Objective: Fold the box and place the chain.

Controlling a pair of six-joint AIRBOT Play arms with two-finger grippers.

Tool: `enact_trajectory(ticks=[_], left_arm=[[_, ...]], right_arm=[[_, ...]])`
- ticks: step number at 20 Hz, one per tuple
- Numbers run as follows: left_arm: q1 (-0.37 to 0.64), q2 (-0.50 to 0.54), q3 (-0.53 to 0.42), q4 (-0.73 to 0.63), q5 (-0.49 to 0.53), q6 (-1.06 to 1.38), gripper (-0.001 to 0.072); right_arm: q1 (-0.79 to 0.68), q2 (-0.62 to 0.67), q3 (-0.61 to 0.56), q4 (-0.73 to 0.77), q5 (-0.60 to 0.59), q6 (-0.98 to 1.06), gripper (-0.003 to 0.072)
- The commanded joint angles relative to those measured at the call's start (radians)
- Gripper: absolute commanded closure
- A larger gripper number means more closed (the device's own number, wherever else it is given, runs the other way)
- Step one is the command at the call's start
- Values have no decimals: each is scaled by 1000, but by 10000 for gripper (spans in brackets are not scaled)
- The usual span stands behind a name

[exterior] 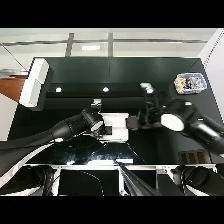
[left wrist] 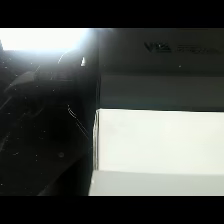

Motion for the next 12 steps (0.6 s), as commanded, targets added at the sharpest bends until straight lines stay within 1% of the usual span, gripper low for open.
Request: enact_trajectory(ticks=[1, 2, 3, 4, 5, 6, 9, 10, 12], left_arm=[[0, 0, 0, 1, 6, 0, 680], [0, 0, 0, 1, 7, 0, 680], [0, 0, 0, 1, 6, 0, 680], [0, 0, 0, 1, 5, 0, 680], [0, 0, 0, 0, 4, 0, 679], [0, 0, 0, 0, 2, 0, 679], [0, 0, 0, 0, 11, 0, 680], [0, 0, 0, 0, 10, 0, 679], [0, 0, 0, 0, 15, 0, 680]], right_arm=[[-83, 83, -5, -451, 97, -46, 268], [-128, 83, -23, -572, 89, -45, 268], [-185, 83, -43, -628, 51, -45, 268], [-259, 82, -64, -634, -13, -45, 260], [-356, 79, -87, -612, -106, -39, 18], [-459, 72, -100, -579, -203, -37, -18], [-739, 3, -86, -413, -471, -37, -17], [-821, -50, -48, -338, -504, -37, -16], [-954, -193, 68, -202, -493, -68, -16]])
